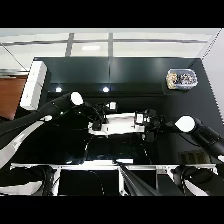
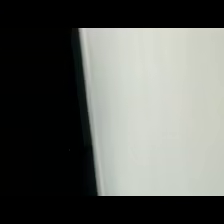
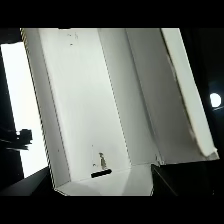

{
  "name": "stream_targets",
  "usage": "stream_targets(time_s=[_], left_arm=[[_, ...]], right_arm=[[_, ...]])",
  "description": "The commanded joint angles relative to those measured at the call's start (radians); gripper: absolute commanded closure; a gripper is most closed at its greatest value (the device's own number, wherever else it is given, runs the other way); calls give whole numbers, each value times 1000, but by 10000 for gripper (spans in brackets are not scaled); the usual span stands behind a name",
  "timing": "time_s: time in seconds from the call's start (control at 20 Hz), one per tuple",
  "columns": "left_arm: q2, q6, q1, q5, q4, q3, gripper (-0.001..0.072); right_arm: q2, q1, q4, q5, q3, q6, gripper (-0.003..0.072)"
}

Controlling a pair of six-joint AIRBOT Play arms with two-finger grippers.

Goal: Fold the box and place the chain.

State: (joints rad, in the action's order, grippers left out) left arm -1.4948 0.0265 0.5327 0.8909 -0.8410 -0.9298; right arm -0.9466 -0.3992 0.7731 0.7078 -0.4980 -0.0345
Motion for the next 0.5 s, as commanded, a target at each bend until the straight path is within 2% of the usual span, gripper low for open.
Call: stream_targets(time_s=[0.0, 0.3, 0.45], left_arm=[[2, -1, 1, 0, -11, 0, 684], [7, -1, 2, -1, -88, 0, 685], [7, -1, 3, -1, -89, 0, 685]], right_arm=[[0, 0, -15, -8, -3, 23, -21], [-12, 24, -10, -55, -4, 29, -21], [-12, 29, -76, -32, -9, 58, -20]])
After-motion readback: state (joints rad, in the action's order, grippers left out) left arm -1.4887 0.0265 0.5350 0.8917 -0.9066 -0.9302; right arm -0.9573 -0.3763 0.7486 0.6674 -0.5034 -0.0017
